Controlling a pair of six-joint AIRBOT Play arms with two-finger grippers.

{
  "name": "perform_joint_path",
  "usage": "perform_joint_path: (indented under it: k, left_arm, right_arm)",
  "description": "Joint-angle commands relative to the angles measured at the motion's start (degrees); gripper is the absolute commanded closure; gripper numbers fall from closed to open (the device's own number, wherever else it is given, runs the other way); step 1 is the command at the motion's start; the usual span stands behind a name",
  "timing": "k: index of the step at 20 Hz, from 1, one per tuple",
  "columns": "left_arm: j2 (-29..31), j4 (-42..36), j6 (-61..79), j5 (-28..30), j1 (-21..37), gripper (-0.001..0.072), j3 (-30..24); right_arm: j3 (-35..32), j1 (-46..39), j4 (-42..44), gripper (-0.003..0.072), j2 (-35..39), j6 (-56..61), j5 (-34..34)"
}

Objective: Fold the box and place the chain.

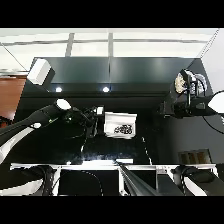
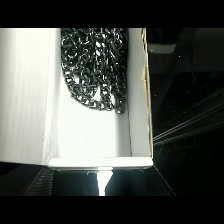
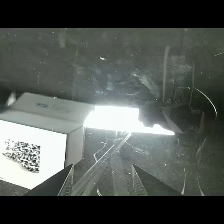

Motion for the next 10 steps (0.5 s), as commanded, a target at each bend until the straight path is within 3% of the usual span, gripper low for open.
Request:
perform_joint_path:
  k: [1,6,7,10]
  left_arm:
    - [0.0,0.2,-0.6,0.5,-0.3,0.0232,0.0]
    - [0.0,0.2,-0.6,0.5,-0.3,0.0231,0.0]
    - [0.0,0.2,-0.6,0.5,-0.3,0.0232,0.0]
    - [0.0,0.2,-0.6,0.5,-0.3,0.0226,0.0]
  right_arm:
    - [0.0,0.5,0.2,0.0247,-0.1,0.0,-0.3]
    - [-1.3,5.7,11.7,0.0228,-2.8,-0.7,-12.7]
    - [-1.3,6.8,15.3,0.0042,-4.7,-2.4,-15.5]
    - [-1.3,9.2,25.5,0.0041,-10.5,-21.4,-19.2]
